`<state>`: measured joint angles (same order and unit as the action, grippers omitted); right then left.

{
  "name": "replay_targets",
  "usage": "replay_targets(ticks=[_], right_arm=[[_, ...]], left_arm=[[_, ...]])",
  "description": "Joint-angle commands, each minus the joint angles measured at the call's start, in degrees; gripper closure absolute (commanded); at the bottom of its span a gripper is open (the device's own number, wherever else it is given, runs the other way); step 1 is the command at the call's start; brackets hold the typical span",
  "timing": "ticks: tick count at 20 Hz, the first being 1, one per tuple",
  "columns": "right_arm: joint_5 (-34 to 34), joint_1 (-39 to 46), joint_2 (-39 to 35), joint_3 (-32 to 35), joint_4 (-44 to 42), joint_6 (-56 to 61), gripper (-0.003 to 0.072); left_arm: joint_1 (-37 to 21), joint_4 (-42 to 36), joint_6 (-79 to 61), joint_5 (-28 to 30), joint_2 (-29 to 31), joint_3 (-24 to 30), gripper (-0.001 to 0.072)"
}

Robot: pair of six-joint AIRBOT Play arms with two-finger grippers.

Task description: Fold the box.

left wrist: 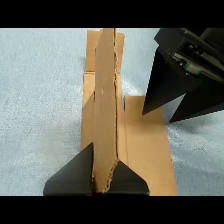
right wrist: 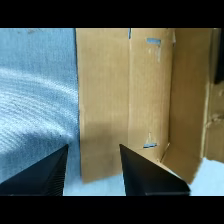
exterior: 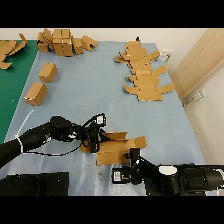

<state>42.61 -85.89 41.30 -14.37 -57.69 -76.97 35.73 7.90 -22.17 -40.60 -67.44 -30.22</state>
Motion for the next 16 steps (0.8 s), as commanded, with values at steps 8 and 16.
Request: replay_targets(ticks=[8, 16], right_arm=[[0.5, -0.1, 0.6, 0.0, 9.0, 1.7, 0.0185], [0.5, -0.1, -3.4, -0.1, 10.6, 3.7, 0.0185]], left_arm=[[0.0, 0.0, 0.0, 0.0, 0.0, 0.0, 0.0699], [0.0, 0.0, 0.0, 0.0, 0.0, 0.0, 0.0699]])
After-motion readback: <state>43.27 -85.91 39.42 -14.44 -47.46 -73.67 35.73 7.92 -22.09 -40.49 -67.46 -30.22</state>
